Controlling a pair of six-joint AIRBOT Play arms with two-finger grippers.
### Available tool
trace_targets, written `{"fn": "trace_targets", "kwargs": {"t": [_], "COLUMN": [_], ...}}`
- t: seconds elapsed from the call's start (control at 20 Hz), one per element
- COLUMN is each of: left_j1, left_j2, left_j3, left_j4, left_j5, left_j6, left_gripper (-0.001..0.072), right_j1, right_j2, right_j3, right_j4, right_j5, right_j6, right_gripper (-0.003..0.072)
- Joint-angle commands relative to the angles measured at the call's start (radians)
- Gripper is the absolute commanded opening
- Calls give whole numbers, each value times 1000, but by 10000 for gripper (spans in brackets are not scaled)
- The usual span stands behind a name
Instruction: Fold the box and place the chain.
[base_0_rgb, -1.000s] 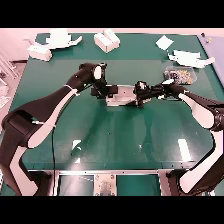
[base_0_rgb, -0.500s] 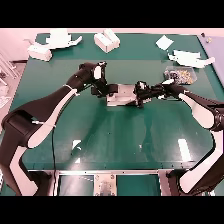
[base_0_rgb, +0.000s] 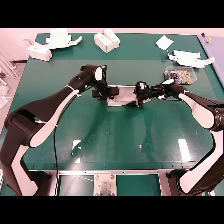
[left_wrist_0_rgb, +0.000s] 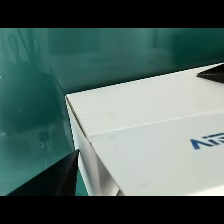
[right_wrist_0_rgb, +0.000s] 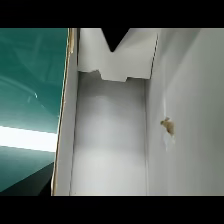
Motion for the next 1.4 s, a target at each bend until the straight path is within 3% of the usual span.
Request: {"fn": "trace_targets", "kwargs": {"t": [0.0, 1.35], "left_j1": [-5, -3], "left_j2": [-8, -55], "left_j3": [-1, 31], "left_j4": [-9, 89], "left_j5": [24, 40], "left_j6": [0, -46], "left_gripper": [382, 353], "right_j1": [0, 0], "right_j2": [0, 0], "right_j3": [0, 0], "right_j4": [2, 2], "right_j5": [0, 0], "right_j6": [0, 0], "right_gripper": [581, 580]}}
